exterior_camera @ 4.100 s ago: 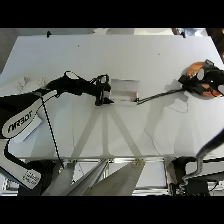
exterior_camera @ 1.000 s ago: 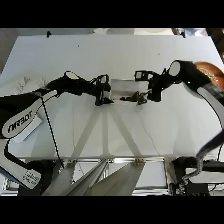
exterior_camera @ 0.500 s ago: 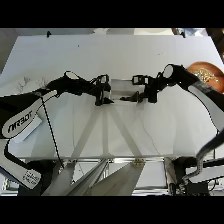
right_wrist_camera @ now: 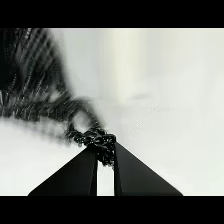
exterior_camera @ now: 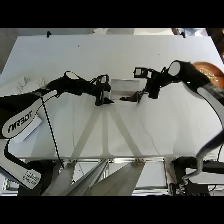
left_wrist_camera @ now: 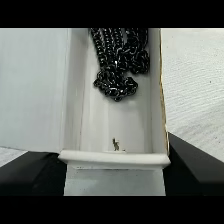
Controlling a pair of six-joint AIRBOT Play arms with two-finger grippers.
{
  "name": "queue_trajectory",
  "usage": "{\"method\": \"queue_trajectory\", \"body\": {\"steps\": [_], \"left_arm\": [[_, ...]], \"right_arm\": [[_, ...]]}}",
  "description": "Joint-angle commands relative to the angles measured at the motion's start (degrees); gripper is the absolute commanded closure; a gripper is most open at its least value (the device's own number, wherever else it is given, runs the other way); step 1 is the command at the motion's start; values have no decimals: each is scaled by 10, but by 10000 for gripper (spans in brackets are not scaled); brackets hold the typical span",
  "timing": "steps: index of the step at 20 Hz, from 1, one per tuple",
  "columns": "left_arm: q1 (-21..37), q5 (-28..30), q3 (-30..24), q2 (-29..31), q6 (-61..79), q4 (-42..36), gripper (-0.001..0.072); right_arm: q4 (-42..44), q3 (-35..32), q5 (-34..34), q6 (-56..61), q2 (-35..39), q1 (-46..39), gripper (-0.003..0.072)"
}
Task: Fold the box and place the chain.
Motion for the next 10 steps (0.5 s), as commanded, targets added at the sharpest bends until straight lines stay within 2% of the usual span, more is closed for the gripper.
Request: {"method": "queue_trajectory", "body": {"steps": [1,5,10], "left_arm": [[0,0,0,0,0,-1,690],[0,0,0,0,0,-1,690],[0,0,0,0,0,-2,690]], "right_arm": [[56,0,11,50,72,0,679],[96,0,50,51,104,44,679],[94,0,-18,91,76,151,681]]}}
